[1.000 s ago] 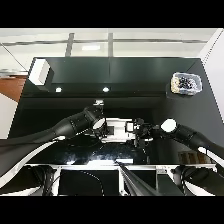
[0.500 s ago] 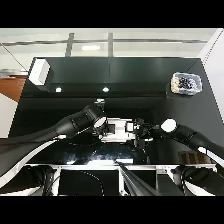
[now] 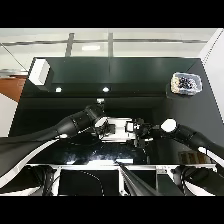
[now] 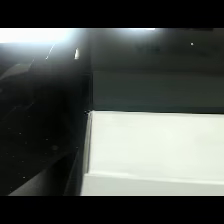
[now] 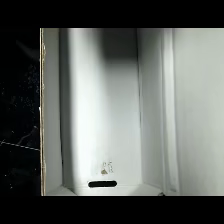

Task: Fold the box and place the chain.

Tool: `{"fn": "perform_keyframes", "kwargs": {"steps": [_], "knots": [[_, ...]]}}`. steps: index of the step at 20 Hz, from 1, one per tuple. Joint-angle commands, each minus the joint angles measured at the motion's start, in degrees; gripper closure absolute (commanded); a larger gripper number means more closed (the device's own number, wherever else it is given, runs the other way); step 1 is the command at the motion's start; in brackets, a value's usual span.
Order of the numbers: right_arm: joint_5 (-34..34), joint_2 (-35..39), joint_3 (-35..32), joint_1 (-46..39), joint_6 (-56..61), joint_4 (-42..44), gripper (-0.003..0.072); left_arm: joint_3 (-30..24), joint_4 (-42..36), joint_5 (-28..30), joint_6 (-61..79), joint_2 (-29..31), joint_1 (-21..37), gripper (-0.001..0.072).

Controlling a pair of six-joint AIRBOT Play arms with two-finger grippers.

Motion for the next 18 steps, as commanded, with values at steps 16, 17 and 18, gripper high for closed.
{"fn": "perform_keyframes", "kwargs": {"steps": [16, 17, 18], "knots": [[0.0, 0.0, 0.0, 0.0, 0.0, 0.0, 0.0205, 0.0, 0.0, -0.2, 0.1, 0.0, 0.0, 0.0682], [0.0, 0.0, 0.0, 0.0, 0.0, 0.0, 0.0204, 0.0, 0.0, -0.2, 0.1, 0.0, 0.0, 0.0682], [0.0, 0.0, 0.0, 0.0, 0.1, 0.1, 0.0202, 0.0, 0.0, -0.2, 0.1, 0.0, 0.0, 0.0682]]}}
